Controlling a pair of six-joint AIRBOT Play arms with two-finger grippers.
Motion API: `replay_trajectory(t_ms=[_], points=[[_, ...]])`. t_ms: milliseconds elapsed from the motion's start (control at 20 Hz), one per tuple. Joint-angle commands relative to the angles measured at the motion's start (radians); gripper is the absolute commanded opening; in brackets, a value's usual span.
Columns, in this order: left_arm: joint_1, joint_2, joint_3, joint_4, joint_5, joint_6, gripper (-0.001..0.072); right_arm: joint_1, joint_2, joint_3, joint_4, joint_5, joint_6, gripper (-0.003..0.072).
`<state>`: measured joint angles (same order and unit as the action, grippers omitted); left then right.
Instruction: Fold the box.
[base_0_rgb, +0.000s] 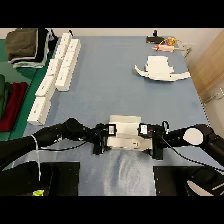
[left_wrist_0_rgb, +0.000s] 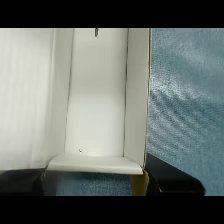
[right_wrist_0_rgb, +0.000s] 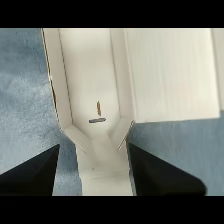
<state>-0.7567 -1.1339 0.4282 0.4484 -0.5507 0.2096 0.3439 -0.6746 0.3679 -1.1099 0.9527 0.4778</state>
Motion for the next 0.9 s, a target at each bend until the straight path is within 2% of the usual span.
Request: replay_trajectory(t_ms=[0, 100, 150, 200, 250, 350, 400, 750, 800, 850], points=[[0.0, 0.0, 0.001, 0.0, 0.0, 0.0, 0.0477, 0.001, -0.014, -0.018, 0.083, -0.07, -0.097, 0.0638], [0.0, 0.0, 0.001, 0.0, 0.0, 0.0, 0.0476, 0.001, -0.029, -0.018, 0.087, -0.072, -0.098, 0.0427], [0.0, 0.0, 0.001, 0.0, 0.0, 0.0, 0.0477, 0.001, -0.038, -0.018, 0.09, -0.073, -0.107, 0.0362], [0.0, 0.0, 0.001, 0.0, 0.0, 0.0, 0.0477, 0.001, -0.046, -0.018, 0.093, -0.072, -0.113, 0.0266], [0.0, 0.0, 0.001, 0.0, 0.0, 0.0, 0.0477, 0.001, -0.051, -0.018, 0.101, -0.073, -0.113, 0.0211], [0.0, 0.0, 0.001, 0.0, 0.0, 0.0, 0.0477, 0.001, -0.056, -0.018, 0.135, -0.087, -0.117, 0.0191], [0.0, 0.0, 0.001, 0.0, 0.0, 0.0, 0.0476, 0.001, -0.056, -0.018, 0.15, -0.1, -0.131, 0.0154], [0.0, 0.0, 0.001, 0.0, 0.0, 0.0, 0.0477, 0.001, -0.107, -0.018, 0.263, -0.134, -0.209, 0.0165], [0.0, 0.0, 0.001, 0.0, 0.0, 0.0, 0.0477, 0.001, -0.116, -0.018, 0.263, -0.137, -0.209, 0.0292], [0.0, 0.0, 0.001, 0.0, 0.0, 0.0, 0.0476, 0.001, -0.125, -0.018, 0.269, -0.147, -0.209, 0.0535]])
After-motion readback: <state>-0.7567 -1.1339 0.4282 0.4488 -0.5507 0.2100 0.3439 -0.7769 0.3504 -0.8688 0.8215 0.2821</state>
